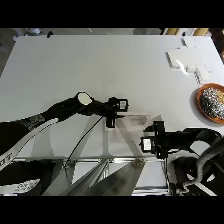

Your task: Fold the box and place the chain.

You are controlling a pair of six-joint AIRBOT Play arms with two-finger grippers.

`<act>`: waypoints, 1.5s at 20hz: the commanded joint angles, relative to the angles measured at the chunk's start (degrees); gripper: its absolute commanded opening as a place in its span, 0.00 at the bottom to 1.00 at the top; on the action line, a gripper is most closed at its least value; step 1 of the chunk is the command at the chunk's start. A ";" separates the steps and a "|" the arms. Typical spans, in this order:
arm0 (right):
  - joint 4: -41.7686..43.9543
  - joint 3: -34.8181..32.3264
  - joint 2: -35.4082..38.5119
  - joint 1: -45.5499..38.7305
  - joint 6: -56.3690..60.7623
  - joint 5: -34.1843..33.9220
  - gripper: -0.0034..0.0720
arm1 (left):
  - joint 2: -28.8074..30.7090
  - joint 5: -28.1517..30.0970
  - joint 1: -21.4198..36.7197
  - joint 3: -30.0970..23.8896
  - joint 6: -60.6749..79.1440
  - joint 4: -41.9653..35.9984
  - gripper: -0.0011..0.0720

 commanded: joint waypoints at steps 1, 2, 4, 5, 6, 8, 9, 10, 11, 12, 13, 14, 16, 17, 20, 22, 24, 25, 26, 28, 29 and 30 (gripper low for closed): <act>-3.23 -2.69 -0.02 2.21 1.36 -4.13 0.86 | 0.02 0.02 -0.02 0.00 0.00 0.00 0.03; -3.23 -2.97 -0.02 2.21 1.55 -4.22 0.91 | 0.02 0.02 -0.02 0.00 0.00 0.00 0.03; -3.23 -3.61 -0.02 2.21 1.49 -4.76 0.91 | 0.02 0.02 -0.02 0.00 0.00 0.02 0.03; -3.23 -4.28 -0.02 2.21 1.44 -5.44 0.91 | 0.02 0.02 -0.02 0.00 0.00 0.02 0.03; -3.23 -5.33 -0.11 2.21 1.44 -6.67 0.92 | 0.02 0.02 -0.02 0.00 0.00 0.00 0.03; -3.30 -7.37 -0.15 2.21 1.44 -9.46 0.92 | 0.02 0.02 -0.02 0.00 0.00 0.00 0.03; -3.89 -7.82 -0.15 2.21 1.46 -9.86 0.92 | 0.02 0.02 -0.04 0.00 0.00 0.02 0.03; -4.76 -7.82 -0.15 1.88 1.57 -10.21 0.92 | 0.02 0.02 -0.02 0.00 0.00 0.02 0.03; -4.90 -7.82 -0.15 0.94 1.77 -11.06 0.92 | 0.02 0.02 -0.02 0.00 0.00 0.02 0.03; -4.87 -7.82 -0.17 -0.55 2.23 -12.09 0.92 | 0.02 0.02 -0.02 0.00 0.00 0.02 0.03; -4.83 -7.80 -0.17 -2.16 2.25 -12.41 0.92 | 0.02 0.02 -0.02 0.00 0.00 0.00 0.03; -4.50 -7.80 -0.15 -3.50 2.25 -12.39 0.92 | 0.02 0.02 -0.02 0.00 0.00 0.02 0.03; -3.45 -7.78 -0.15 -4.87 2.19 -12.39 0.92 | 0.02 0.02 -0.02 0.00 0.00 0.02 0.03; -2.23 -7.72 -0.15 -4.85 2.05 -12.37 0.92 | 0.02 0.02 -0.02 0.00 0.00 0.02 0.03; 0.37 -6.69 -0.15 -4.85 2.03 -12.24 0.92 | 0.02 0.02 -0.02 0.00 0.00 0.02 0.03; 0.57 -5.99 -0.17 -4.87 2.03 -12.17 0.92 | 0.02 0.02 -0.02 0.00 0.00 0.00 0.03; 1.44 -5.38 -0.42 -5.81 2.03 -12.07 0.92 | 0.02 0.02 -0.02 0.00 0.00 0.02 0.03; 2.01 -5.11 -0.79 -7.21 2.01 -11.96 0.92 | 0.02 0.00 -0.04 0.00 0.00 0.02 0.03; 2.27 -4.83 -1.36 -9.03 2.01 -11.78 0.92 | 0.02 0.02 -0.02 0.00 0.00 0.02 0.03; 4.52 -3.82 -3.10 -11.82 -0.79 -11.69 0.91 | 0.02 0.02 -0.02 0.00 0.00 0.02 0.03; 6.01 -2.99 -4.33 -12.39 -2.34 -11.65 0.91 | 0.02 0.02 -0.04 0.00 0.00 0.02 0.03; 6.95 -1.88 -5.75 -12.55 -4.02 -11.61 0.91 | 0.02 0.02 -0.02 0.00 0.00 0.02 0.03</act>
